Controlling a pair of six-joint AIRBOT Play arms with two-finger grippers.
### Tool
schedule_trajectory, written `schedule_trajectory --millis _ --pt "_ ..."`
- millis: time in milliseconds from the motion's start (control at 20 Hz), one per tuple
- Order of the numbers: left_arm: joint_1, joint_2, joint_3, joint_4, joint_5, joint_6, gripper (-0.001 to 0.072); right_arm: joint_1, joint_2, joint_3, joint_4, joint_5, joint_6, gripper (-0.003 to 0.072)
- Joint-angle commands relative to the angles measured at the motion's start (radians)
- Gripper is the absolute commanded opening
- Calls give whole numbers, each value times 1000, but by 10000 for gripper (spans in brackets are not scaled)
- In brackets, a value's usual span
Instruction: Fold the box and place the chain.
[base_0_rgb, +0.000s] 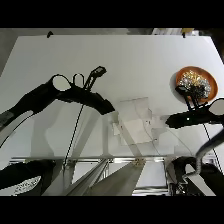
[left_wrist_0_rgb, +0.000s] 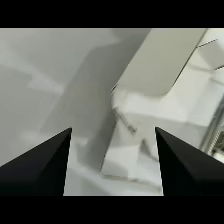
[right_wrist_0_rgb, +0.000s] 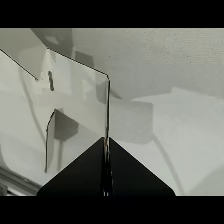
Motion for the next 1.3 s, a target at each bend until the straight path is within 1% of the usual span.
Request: schedule_trajectory --millis 0,100,250,450,500,550,600,650,700,750,800,850,950,1150,1250 --pt "0 -107 -1 -233 -41 226 581 8 1 0 4 -2 0 16" --pt "-1 -151 -1 -243 -67 258 600 8 1 0 4 -3 0 16" --pt "-30 -194 -1 -245 -66 307 598 8 1 0 4 -3 0 16" --pt "-99 -235 0 -244 8 350 588 8 1 0 4 -2 0 16" --pt "-114 -236 0 -248 32 359 548 8 1 0 4 -3 0 16" --pt "-126 -235 0 -251 48 367 537 8 1 0 4 -3 0 16" --pt "-131 -236 0 -250 54 380 445 8 1 0 4 -2 0 16" --pt "-131 -235 0 -249 54 383 373 8 1 0 4 -2 0 16" --pt "-130 -235 0 -243 54 383 278 8 1 0 4 -2 0 16" --pt "-128 -235 0 -233 54 383 207 8 1 0 4 -2 0 16" --pt "-125 -235 0 -220 55 385 184 8 1 0 4 -2 0 17" --pt "-121 -235 0 -220 55 385 111 8 1 0 4 -2 0 17" --pt "-115 -235 0 -220 65 392 5 8 1 0 4 -2 -1 17" --pt "-116 -232 0 -217 64 457 6 8 1 0 13 2 -12 26" --pt "-116 -219 2 -212 55 548 2 8 1 0 33 5 -11 136"
